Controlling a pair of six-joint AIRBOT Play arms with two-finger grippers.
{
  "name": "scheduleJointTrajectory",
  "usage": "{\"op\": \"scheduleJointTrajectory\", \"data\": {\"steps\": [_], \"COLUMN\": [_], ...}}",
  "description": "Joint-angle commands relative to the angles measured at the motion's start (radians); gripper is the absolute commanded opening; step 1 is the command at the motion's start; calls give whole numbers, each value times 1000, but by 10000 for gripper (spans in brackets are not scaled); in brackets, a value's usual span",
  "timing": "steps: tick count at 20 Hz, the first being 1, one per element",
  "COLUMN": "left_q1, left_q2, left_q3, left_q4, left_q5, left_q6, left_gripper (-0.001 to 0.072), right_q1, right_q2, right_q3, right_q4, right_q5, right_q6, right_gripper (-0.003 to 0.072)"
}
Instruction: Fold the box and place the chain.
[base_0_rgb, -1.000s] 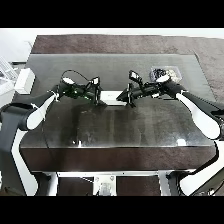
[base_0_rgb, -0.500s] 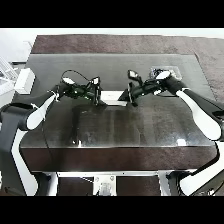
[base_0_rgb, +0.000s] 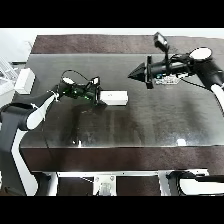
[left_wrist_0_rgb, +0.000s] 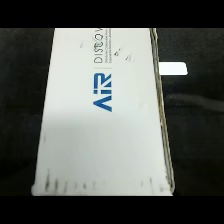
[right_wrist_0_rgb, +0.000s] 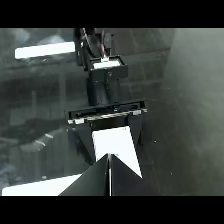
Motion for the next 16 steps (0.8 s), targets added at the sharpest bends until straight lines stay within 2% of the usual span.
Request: {"op": "scheduleJointTrajectory", "data": {"steps": [1,9,10,11,16], "left_q1": [-1,-1,-1,2,14], "left_q2": [1,2,2,6,42], "left_q3": [0,0,1,2,47], "left_q4": [0,-31,-64,-73,-51], "left_q5": [-1,-12,-6,-15,26], "left_q6": [1,2,0,-6,-219], "left_gripper": [472,470,391,30,15], "right_q1": [-42,-47,-47,-47,-48], "right_q2": [56,56,56,56,69], "right_q3": [-23,-109,-109,-109,-109], "right_q4": [3,4,4,10,14], "right_q5": [0,-2,-2,-2,3], "right_q6": [72,94,95,97,153], "right_gripper": [11,11,11,11,10]}}
